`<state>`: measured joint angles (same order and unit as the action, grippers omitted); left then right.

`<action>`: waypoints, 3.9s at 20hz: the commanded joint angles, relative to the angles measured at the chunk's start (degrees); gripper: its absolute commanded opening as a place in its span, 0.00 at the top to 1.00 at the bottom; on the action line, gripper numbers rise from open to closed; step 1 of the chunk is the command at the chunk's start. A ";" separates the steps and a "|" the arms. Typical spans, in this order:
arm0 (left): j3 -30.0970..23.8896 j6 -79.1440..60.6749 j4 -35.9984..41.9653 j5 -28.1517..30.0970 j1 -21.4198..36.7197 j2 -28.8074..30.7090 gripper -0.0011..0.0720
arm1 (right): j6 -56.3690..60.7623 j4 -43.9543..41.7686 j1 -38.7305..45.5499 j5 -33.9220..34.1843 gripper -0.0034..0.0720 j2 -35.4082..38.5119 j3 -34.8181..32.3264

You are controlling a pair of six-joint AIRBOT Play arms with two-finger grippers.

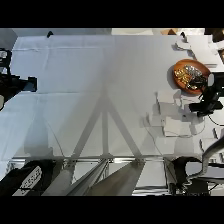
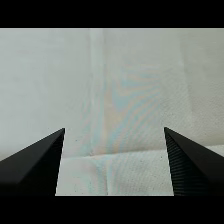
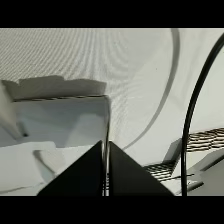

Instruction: Fold the box and place the chain.

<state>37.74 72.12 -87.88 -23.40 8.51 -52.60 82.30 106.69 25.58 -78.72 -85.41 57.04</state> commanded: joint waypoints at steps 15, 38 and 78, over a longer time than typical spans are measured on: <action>0.02 0.00 -0.02 0.00 -0.04 0.04 0.03 | -19.76 -26.18 -4.15 1.31 0.94 16.26 -0.02; 0.02 0.02 0.00 0.00 -0.04 0.04 0.03 | -22.97 -55.65 -29.44 48.35 0.94 16.46 -21.09; 0.02 0.13 9.90 -0.76 -0.04 -0.11 0.03 | -12.68 -46.71 -29.44 47.93 0.94 16.48 -21.09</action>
<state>37.74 72.20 -80.12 -23.64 8.51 -52.62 69.65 59.99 -3.79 -30.76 -68.90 35.94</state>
